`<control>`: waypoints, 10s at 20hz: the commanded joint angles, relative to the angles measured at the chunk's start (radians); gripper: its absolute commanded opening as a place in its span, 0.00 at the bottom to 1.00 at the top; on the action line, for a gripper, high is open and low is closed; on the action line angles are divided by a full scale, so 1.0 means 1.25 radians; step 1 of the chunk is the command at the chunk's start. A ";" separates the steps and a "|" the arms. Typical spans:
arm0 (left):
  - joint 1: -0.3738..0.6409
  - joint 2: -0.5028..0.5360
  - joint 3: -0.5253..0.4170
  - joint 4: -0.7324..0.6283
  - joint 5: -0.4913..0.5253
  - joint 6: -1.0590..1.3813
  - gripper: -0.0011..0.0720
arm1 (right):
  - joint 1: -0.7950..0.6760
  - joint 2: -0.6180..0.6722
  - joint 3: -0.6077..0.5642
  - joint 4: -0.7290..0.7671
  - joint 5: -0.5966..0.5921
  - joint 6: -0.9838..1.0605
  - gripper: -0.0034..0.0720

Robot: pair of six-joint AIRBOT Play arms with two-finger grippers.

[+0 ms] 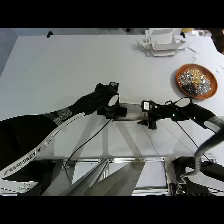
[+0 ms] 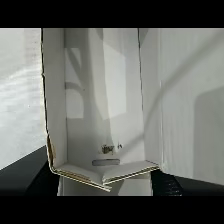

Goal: Fold the box and place the chain.

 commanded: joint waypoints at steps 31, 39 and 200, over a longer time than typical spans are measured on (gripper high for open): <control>0.333 0.158 -0.339 -0.657 0.081 2.123 0.98 | 0.000 0.000 0.000 -0.001 0.001 -0.001 0.59; 0.314 0.088 -0.339 -0.770 0.167 2.197 0.99 | 0.000 0.000 0.000 -0.001 0.000 -0.001 0.59; 0.264 0.055 -0.339 -0.837 0.190 2.188 0.30 | 0.001 0.185 -0.025 -0.112 0.041 0.343 0.65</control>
